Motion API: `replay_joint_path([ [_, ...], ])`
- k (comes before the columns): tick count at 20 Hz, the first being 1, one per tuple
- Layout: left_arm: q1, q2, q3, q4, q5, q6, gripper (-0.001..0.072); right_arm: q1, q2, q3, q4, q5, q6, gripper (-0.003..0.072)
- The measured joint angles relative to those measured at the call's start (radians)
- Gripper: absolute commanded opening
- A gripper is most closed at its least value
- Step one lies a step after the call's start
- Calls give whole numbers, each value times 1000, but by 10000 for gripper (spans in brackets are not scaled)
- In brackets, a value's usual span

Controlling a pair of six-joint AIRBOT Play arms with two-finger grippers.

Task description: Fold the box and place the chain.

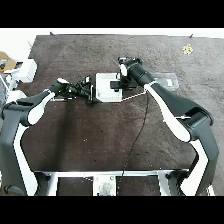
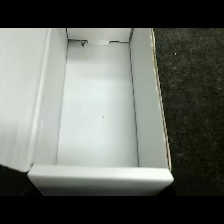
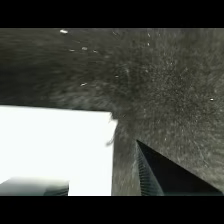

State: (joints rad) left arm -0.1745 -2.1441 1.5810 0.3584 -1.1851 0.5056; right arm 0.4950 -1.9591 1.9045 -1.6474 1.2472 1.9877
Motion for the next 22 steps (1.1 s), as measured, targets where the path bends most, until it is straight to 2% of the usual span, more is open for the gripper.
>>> replay_joint_path([
  [2,0,0,0,0,0,0,292,-11,59,2,5,3,-58,443],
  [3,0,0,0,0,0,0,292,-24,92,7,2,4,-96,388],
  [4,0,0,0,0,0,0,292,-42,123,17,-2,4,-134,375],
  [8,0,0,0,0,0,0,292,-176,188,54,-48,-3,-244,367],
  [9,0,0,0,0,0,0,292,-219,190,54,-51,-5,-262,213],
  [10,0,0,0,0,0,0,292,-264,188,50,-52,-8,-273,187],
  [15,0,0,0,0,0,0,292,-457,122,12,27,-14,-312,189],
  [22,0,0,0,0,-1,0,292,-520,11,-2,110,-47,-355,189],
])
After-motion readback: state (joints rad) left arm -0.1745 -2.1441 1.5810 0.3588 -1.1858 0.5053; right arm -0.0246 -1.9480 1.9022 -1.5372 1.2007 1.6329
